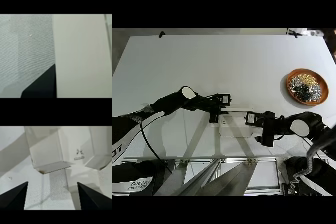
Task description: Fold the box and place the chain.
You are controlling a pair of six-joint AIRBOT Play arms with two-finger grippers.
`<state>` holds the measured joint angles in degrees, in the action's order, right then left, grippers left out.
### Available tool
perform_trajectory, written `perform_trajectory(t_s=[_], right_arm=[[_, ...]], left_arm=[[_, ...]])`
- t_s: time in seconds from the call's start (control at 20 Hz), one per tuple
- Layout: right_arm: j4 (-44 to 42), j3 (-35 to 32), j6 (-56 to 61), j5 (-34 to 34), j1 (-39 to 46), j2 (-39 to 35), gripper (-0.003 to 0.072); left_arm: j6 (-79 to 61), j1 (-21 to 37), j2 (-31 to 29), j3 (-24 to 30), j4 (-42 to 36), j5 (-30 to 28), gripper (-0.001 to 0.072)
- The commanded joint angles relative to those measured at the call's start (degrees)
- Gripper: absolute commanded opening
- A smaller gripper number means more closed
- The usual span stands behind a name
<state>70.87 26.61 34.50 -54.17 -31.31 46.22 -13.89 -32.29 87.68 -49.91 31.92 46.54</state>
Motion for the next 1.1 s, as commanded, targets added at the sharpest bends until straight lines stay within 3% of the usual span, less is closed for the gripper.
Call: perform_trajectory(t_s=[0.0, 0.15, 0.35, 0.5, 0.85, 1.05], right_arm=[[1.33, -6.95, -3.48, 7.15, -0.83, -3.72, 0.0699], [0.87, -10.23, -3.72, 15.21, -0.85, -7.34, 0.0699], [0.79, -10.73, -3.74, 21.22, -6.25, -6.67, 0.0699], [1.20, -12.07, -3.67, 23.32, -10.38, -6.32, 0.0699], [1.31, -14.40, -3.48, 24.24, -10.54, -6.27, 0.0696], [0.26, -14.40, -3.50, 29.64, -10.54, -2.75, 0.0691]], left_arm=[[-0.02, -0.04, 0.02, 0.02, -0.04, -0.02, 0.0011], [-0.02, -0.04, 0.02, 0.02, -0.04, -0.02, 0.0011], [-0.02, -0.04, 0.02, 0.02, -0.04, 0.00, 0.0011], [-0.02, -0.04, 0.02, 0.02, -0.04, -0.02, 0.0011], [-0.02, -0.04, 0.02, 0.02, -0.04, -0.02, 0.0011], [-0.02, -0.04, 0.04, 0.02, -0.04, 0.00, 0.0011]])
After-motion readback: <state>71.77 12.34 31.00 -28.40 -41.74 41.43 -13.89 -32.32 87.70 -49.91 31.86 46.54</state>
